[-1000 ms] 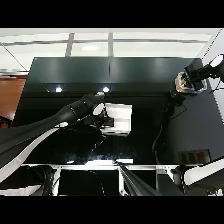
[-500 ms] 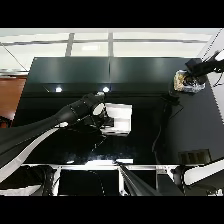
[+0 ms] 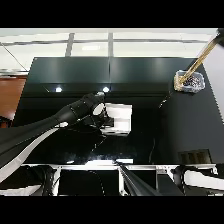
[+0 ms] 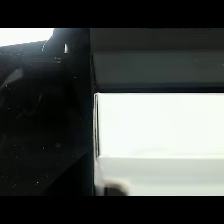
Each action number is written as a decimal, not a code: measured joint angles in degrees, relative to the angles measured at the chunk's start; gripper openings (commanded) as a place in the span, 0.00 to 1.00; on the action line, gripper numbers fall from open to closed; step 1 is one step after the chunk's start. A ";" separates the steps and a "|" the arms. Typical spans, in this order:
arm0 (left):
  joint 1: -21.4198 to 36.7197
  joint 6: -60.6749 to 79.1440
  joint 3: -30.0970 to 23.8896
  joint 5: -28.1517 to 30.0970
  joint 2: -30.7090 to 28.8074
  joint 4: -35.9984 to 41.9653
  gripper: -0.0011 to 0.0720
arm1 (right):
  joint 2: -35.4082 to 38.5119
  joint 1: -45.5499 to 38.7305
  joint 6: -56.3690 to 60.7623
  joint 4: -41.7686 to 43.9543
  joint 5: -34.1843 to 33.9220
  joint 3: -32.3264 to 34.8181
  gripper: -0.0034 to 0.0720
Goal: Fold the box and place the chain.
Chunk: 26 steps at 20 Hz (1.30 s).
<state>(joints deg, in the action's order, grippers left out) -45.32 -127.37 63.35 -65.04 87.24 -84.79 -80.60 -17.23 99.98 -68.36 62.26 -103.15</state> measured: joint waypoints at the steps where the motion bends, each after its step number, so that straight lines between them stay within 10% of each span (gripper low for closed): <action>1: 0.00 0.00 0.00 0.00 0.00 -0.02 0.05 | 1.86 0.00 -0.57 0.31 0.04 -1.25 0.06; 15: 0.00 0.00 0.00 0.00 0.00 -0.02 0.05 | 13.18 0.00 -8.07 18.14 4.50 -15.80 0.06; 26: 0.00 0.00 0.00 0.00 0.00 0.00 0.05 | 16.44 4.13 -20.55 34.21 26.16 -12.26 0.06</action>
<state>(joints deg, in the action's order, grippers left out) -45.32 -127.37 63.35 -65.04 87.24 -84.79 -64.16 -13.10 79.44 -34.15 88.42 -115.42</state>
